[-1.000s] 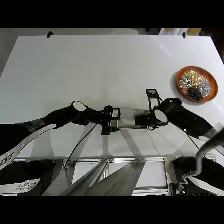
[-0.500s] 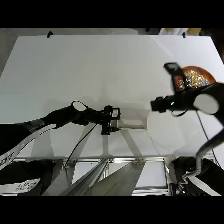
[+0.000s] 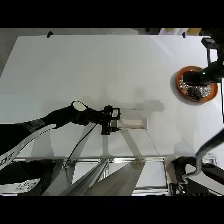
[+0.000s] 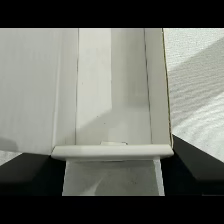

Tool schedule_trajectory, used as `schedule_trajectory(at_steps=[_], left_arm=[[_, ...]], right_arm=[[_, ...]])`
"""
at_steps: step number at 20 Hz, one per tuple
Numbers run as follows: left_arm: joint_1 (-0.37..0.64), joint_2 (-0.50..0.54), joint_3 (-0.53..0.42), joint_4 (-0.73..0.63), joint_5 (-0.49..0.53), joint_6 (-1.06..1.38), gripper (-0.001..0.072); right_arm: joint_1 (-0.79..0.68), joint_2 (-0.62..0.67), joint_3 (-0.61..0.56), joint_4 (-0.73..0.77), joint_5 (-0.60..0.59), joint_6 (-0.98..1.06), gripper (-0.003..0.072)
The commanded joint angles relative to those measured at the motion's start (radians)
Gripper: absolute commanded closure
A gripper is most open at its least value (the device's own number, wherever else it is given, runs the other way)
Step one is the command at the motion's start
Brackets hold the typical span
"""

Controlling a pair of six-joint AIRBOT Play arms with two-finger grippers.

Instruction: Fold the box and place the chain.

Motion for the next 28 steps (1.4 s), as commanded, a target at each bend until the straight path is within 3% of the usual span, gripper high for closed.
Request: schedule_trajectory(at_steps=[1, 4, 8, 26, 28], left_arm=[[0.0, 0.0, 0.0, 0.0, 0.0, 0.0, 0.032], [0.0, 0.0, 0.0, 0.0, 0.0, 0.0, 0.032], [0.0, 0.0, 0.0, 0.0, 0.0, 0.0, 0.032], [0.0, 0.0, 0.0, 0.0, 0.0, 0.0, 0.032], [0.0, 0.0, 0.0, 0.0, 0.0, 0.0, 0.032]], right_arm=[[-0.113, -0.11, 0.017, -0.081, -0.025, -0.033, 0.053], [-0.192, -0.178, 0.017, -0.082, -0.031, -0.033, 0.0484], [-0.251, -0.23, 0.017, -0.081, -0.065, -0.033, 0.048], [-0.254, -0.359, 0.017, -0.025, -0.179, -0.099, 0.0484], [-0.254, -0.368, 0.017, -0.025, -0.172, -0.098, 0.052]])
